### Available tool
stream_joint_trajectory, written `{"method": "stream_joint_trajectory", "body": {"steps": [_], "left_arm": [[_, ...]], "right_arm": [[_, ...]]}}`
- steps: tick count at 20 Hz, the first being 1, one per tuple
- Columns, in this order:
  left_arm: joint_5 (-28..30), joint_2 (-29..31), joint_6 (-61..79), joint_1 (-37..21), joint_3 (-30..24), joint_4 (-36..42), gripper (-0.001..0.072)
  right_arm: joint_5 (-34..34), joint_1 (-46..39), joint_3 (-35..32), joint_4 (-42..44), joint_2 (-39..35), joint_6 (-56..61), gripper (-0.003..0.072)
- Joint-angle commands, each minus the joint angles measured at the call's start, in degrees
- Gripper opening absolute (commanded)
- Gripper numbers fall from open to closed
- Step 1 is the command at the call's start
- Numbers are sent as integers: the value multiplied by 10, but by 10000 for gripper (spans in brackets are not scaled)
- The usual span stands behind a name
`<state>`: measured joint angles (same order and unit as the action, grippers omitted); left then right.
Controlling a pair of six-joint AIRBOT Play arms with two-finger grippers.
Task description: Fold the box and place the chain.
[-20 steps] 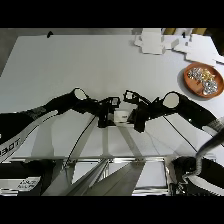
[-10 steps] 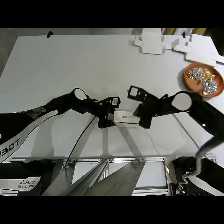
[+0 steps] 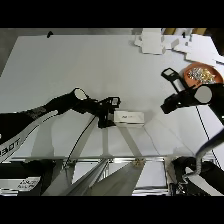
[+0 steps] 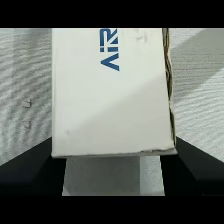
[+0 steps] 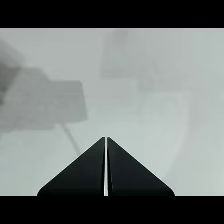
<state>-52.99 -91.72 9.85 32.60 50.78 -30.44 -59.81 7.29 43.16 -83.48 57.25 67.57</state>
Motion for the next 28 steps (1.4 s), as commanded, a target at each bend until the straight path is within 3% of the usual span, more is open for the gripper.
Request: {"method": "stream_joint_trajectory", "body": {"steps": [1, 9, 10, 12, 15, 18, 19, 20, 23, 27, 28], "left_arm": [[5, 0, 2, 0, 0, 0, 335], [5, 23, -13, -5, 0, -18, 332], [7, 39, -18, -8, 0, -37, 329], [10, 85, -65, -17, 0, -106, 212], [12, 172, -208, -51, 0, -242, 213], [10, 262, -364, -111, 0, -370, 227], [10, 290, -405, -140, 0, -398, 289], [10, 315, -435, -170, 0, -412, 294], [2, 361, -499, -279, 0, -414, 294], [-35, 360, -528, -405, -4, -414, 297], [-36, 358, -528, -428, -10, -414, 336]], "right_arm": [[-25, -46, -6, -12, 5, 62, 22], [-2, -45, -6, 45, 5, 62, 22], [-2, -45, -6, 46, 5, 62, 22], [-5, -45, -6, 46, 5, 62, 22], [-9, -45, -6, 46, 5, 62, 22], [-9, -45, -6, 46, 5, 62, 22], [-9, -45, -6, 46, 5, 61, 22], [-9, -45, -6, 46, 5, 61, 22], [-9, -45, -6, 43, 5, 61, 22], [-9, -45, -6, 44, 5, 59, 22], [-8, -45, -6, 44, 5, 59, 22]]}}
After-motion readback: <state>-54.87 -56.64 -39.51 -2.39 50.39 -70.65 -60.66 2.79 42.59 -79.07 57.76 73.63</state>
